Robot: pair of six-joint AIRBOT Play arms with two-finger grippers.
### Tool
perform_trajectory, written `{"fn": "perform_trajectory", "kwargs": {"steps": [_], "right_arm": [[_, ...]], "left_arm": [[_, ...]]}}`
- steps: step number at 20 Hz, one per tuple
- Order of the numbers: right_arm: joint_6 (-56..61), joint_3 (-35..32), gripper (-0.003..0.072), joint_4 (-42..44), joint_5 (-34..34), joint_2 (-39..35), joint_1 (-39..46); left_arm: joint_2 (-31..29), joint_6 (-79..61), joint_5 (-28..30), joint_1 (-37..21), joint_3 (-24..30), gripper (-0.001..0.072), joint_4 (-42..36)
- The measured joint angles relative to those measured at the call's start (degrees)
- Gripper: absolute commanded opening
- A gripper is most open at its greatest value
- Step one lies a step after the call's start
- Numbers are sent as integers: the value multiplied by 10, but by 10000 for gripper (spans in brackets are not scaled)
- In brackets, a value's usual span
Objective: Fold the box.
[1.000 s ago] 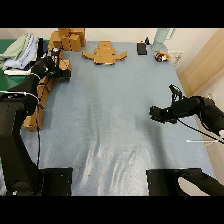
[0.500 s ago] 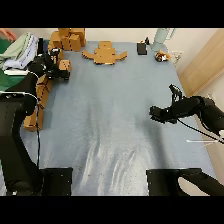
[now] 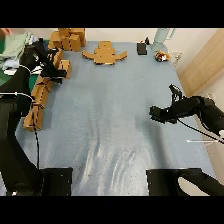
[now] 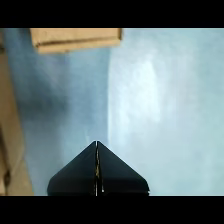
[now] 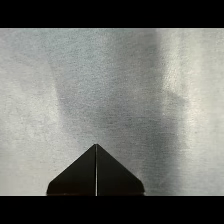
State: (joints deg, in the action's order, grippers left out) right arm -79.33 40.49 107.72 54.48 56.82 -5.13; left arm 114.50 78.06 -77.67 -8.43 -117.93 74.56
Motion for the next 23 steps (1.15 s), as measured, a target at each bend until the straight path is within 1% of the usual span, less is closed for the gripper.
{"fn": "perform_trajectory", "kwargs": {"steps": [2, 4, 7, 9, 11, 14, 17, 19, 20, 23], "right_arm": [[0, 0, 5, 0, 0, 0, 0], [0, 0, 5, 0, 0, 0, 0], [0, 0, 5, 0, 0, 0, 0], [0, 0, 5, 0, 0, 0, 0], [0, 0, 5, 0, 0, 0, 0], [0, 0, 5, 0, 0, 0, 0], [0, 0, 5, 0, 0, 0, 0], [0, 0, 5, 0, 0, 0, 0], [0, 0, 5, 0, 0, 0, 0], [0, 0, 5, 0, 0, 0, 0]], "left_arm": [[-21, -3, -27, 8, 7, 5, -27], [-50, -16, -45, 29, 26, 4, -47], [-100, -35, -52, 73, 76, 4, -59], [-148, -46, -48, 109, 136, 4, -61], [-211, -50, -25, 145, 219, 5, -63], [-328, -40, 32, 198, 372, 7, -66], [-437, -28, 92, 244, 506, 11, -67], [-487, -17, 118, 265, 566, 11, -68], [-504, -13, 124, 271, 585, 11, -69], [-531, -6, 129, 282, 618, 11, -71]]}}
